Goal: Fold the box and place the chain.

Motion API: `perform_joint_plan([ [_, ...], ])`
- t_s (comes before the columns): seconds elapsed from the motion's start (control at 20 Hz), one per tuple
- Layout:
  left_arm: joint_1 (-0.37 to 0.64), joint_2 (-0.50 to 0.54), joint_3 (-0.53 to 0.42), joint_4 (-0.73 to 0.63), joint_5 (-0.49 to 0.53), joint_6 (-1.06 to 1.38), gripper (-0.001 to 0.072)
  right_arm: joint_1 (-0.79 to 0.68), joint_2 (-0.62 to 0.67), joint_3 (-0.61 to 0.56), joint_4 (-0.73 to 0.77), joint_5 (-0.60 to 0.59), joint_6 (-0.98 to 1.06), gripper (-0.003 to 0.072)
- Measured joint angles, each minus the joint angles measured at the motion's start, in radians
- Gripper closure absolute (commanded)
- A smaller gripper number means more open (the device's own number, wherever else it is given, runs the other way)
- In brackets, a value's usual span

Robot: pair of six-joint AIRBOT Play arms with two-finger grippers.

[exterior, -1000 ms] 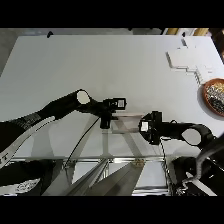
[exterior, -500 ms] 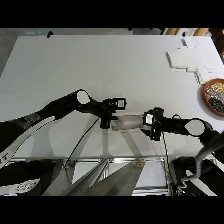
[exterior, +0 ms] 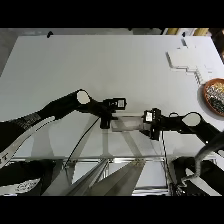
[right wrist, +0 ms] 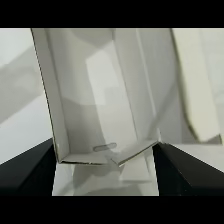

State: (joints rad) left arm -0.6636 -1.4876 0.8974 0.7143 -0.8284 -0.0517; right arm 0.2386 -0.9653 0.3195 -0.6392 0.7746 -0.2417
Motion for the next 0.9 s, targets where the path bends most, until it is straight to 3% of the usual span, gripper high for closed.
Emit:
perform_joint_plan([
  [0.55, 0.0, 0.0, 0.0, 0.0, 0.001, 0.0, 0.0698, -0.003, -0.126, 0.0, 0.092, 0.008, -0.126, 0.0071],
  [0.65, 0.0, 0.0, 0.0, 0.0, 0.001, 0.0, 0.0698, -0.003, -0.13, 0.0, 0.094, 0.003, -0.134, 0.0157],
  [0.9, 0.0, 0.0, 0.0, 0.0, 0.001, 0.0, 0.0698, -0.004, -0.134, 0.0, 0.106, -0.002, -0.172, 0.0168],
])
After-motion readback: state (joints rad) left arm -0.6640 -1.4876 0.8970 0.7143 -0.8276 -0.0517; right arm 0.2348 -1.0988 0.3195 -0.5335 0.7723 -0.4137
